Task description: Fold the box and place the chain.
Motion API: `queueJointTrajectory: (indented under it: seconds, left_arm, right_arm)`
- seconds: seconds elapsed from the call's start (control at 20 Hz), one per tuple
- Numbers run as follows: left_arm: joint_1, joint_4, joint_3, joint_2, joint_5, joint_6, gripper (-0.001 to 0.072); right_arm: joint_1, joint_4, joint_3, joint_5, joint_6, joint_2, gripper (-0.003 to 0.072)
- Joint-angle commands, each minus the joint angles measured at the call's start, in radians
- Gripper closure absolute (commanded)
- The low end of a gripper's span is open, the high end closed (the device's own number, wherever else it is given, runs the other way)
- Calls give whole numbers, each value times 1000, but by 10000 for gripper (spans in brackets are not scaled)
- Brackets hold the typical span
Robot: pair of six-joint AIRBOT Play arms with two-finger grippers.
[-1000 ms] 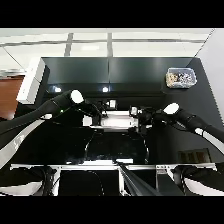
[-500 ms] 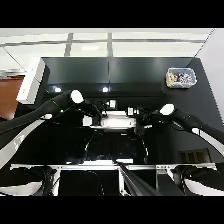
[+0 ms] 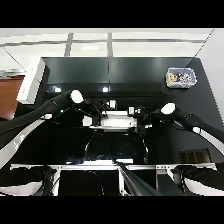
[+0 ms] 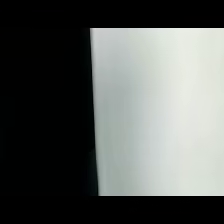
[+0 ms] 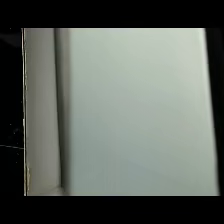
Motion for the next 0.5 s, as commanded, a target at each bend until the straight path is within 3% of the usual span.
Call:
queueJointTrajectory:
  seconds: [0.0,0.45]
  left_arm:
    - [0,1,1,-1,-11,1,683]
    - [0,0,1,-1,-13,1,683]
  right_arm:
    - [-14,20,3,36,-7,0,28]
    - [8,-14,3,18,8,-1,28]
